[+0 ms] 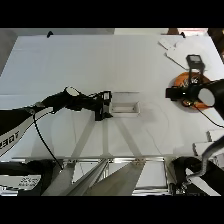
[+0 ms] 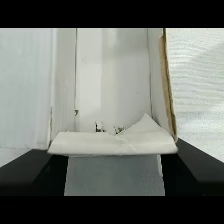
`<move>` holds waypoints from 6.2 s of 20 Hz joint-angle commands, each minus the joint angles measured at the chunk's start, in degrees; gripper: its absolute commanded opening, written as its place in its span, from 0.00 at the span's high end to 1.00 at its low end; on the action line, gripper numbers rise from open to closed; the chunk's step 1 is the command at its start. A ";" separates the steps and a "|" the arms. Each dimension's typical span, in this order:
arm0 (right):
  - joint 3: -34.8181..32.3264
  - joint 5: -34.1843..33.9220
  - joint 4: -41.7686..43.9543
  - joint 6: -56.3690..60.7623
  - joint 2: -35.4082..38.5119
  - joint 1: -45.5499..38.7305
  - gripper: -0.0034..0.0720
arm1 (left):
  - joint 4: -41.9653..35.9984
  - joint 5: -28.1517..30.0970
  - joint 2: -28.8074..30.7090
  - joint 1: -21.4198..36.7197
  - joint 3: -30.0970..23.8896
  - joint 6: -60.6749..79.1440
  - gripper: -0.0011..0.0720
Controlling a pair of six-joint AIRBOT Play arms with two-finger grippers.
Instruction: Fold the box and place the chain.
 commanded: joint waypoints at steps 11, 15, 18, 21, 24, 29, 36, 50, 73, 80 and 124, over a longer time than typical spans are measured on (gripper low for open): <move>0.07 -15.61 5.66 -24.39 -12.87 -32.39 0.32 | 0.00 0.02 0.02 0.02 0.04 0.00 0.77; 0.13 -20.39 8.09 -23.82 -20.65 -32.24 0.32 | 0.00 0.02 0.02 0.02 0.02 0.00 0.77; 0.15 -21.70 10.82 -23.82 -24.33 -32.24 0.34 | 0.00 0.02 0.02 0.04 0.02 0.00 0.77; 0.15 -21.86 10.88 -23.80 -27.12 -32.24 0.36 | 0.00 0.02 0.02 0.04 0.04 0.00 0.77; 0.15 -21.24 10.86 -23.85 -27.50 -32.24 0.75 | 0.00 0.02 0.02 0.04 0.04 0.00 0.77; 0.48 -16.39 10.86 -26.08 -26.38 -32.15 0.94 | 0.00 0.02 0.02 0.04 0.02 0.00 0.77; 0.48 -9.94 10.80 -35.08 -12.07 -29.18 0.94 | 0.00 0.02 0.02 0.04 0.04 0.00 0.77; 0.48 6.12 11.28 -36.02 7.96 -10.45 0.95 | 0.00 0.02 0.02 0.04 0.02 0.00 0.77; 0.46 -12.24 27.80 -31.10 -1.44 16.92 0.95 | 0.00 0.02 0.02 0.04 0.04 0.00 0.77; 0.46 -22.45 29.53 -31.08 -13.51 26.53 0.95 | 0.00 0.02 0.02 0.02 0.02 0.00 0.77; -4.37 -9.11 48.76 -115.91 -26.67 -0.63 0.23 | 0.00 0.02 0.02 0.04 0.02 0.00 0.77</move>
